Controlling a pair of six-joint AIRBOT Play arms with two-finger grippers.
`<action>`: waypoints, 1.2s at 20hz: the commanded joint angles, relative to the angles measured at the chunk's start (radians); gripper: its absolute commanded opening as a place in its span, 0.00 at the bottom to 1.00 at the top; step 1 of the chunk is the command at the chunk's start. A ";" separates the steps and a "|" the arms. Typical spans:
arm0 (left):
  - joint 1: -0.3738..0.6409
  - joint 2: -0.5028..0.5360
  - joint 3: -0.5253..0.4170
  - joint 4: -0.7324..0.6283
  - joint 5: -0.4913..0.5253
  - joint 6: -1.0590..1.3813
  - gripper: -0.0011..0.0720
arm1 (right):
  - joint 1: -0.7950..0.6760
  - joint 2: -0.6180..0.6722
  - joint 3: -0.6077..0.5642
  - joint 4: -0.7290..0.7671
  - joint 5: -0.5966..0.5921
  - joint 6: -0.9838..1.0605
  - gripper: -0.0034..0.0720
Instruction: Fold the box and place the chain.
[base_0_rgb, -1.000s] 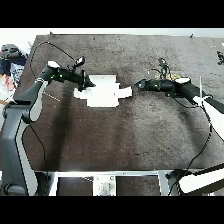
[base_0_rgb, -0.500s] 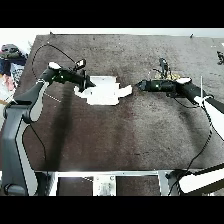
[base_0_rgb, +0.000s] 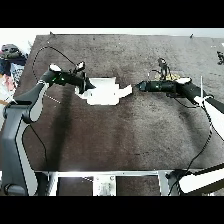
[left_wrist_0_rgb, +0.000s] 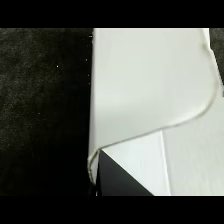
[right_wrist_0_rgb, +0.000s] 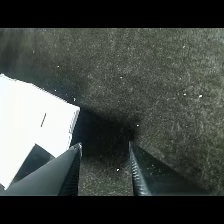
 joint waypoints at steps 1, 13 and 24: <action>-0.001 -0.001 -0.002 0.028 -0.002 0.000 0.03 | 0.002 0.001 0.001 0.015 0.007 -0.107 0.52; -0.001 -0.001 -0.002 0.025 0.000 -0.001 0.03 | 0.203 -0.004 0.075 -0.076 0.109 -0.653 0.85; -0.001 -0.001 -0.002 0.025 0.000 -0.001 0.03 | 0.313 -0.087 0.075 -0.211 0.062 -0.725 0.99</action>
